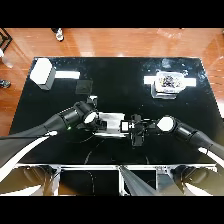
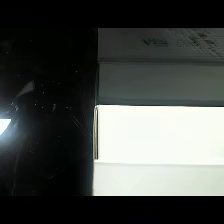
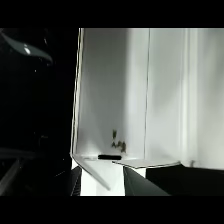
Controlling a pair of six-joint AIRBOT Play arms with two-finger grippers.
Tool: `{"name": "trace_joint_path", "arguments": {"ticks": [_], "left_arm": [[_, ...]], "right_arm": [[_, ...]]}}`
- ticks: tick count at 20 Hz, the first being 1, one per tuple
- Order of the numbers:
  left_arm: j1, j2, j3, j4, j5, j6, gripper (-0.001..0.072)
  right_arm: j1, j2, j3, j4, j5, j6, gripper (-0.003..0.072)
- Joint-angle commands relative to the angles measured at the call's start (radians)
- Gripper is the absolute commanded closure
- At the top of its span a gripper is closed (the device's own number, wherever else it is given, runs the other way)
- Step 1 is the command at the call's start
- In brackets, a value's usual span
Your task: Fold the box and place the chain.
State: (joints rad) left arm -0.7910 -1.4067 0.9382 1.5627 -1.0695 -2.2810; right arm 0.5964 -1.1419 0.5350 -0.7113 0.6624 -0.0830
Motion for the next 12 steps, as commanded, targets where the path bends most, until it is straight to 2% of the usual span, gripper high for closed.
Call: {"name": "trace_joint_path", "arguments": {"ticks": [1,4,8,12], "left_arm": [[0.000,-0.002,0.000,0.000,-0.001,0.000,0.0683],[0.000,-0.002,0.000,0.000,-0.001,0.000,0.0683],[0.000,-0.002,0.000,0.000,-0.001,0.000,0.0682],[0.000,-0.002,0.000,0.000,-0.002,0.000,0.0682]], "right_arm": [[0.016,-0.006,0.001,0.031,-0.018,-0.002,0.0517],[0.017,-0.008,0.001,0.080,-0.021,-0.002,0.0562],[0.017,-0.010,0.001,0.147,-0.049,-0.002,0.0556],[0.016,-0.009,0.001,0.129,-0.046,0.013,0.0554]]}}
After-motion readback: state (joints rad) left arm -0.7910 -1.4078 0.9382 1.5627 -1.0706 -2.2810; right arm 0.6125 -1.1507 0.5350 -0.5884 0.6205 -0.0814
